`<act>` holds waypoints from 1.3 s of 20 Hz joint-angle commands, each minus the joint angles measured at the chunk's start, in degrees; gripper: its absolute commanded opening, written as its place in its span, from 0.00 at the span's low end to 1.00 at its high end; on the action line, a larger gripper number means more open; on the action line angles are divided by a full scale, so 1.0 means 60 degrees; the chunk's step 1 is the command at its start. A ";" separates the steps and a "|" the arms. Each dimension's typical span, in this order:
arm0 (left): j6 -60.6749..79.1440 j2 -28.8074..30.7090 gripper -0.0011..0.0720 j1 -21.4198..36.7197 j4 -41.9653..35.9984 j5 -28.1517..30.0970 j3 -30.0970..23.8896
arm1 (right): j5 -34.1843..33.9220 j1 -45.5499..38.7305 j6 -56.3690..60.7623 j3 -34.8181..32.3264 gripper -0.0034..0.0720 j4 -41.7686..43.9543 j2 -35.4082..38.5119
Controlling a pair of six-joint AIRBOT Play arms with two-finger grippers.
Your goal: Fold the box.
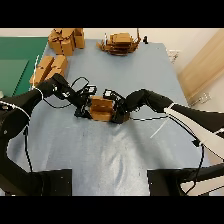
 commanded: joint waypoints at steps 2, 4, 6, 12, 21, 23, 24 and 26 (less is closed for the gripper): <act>-0.0015 -0.0007 0.48 -0.0004 0.0051 -0.0007 -0.0004 | -0.0925 -0.0375 0.1559 0.0040 0.92 -0.0251 0.0790; -0.0011 -0.0007 0.48 0.0000 0.0055 0.0007 -0.0004 | -0.1337 -0.0510 0.2324 0.0036 0.92 -0.0266 0.1359; -0.0015 -0.0007 0.48 0.0000 0.0051 0.0025 -0.0004 | -0.1763 -0.0525 0.2736 0.0036 0.92 -0.0393 0.1821; -0.0091 -0.0007 0.48 0.0007 0.0051 0.0182 -0.0004 | -0.1847 -0.0160 0.2218 0.0036 0.34 0.1763 0.1953; -0.0124 -0.0007 0.48 0.0007 0.0051 0.0171 -0.0004 | 0.1625 0.0780 0.1865 0.0557 0.07 0.1617 0.0703; -0.0237 -0.0007 0.48 0.0007 0.0055 0.0175 -0.0004 | 0.1778 0.0641 0.1912 0.0572 0.05 0.1490 0.0466; -0.0237 -0.0007 0.48 0.0011 0.0055 0.0178 -0.0004 | 0.1683 0.0525 0.2091 0.0572 0.05 0.1479 0.0328; -0.0240 -0.0007 0.48 0.0015 0.0058 0.0171 -0.0004 | 0.1392 0.0317 0.2342 0.0568 0.05 0.1377 0.0080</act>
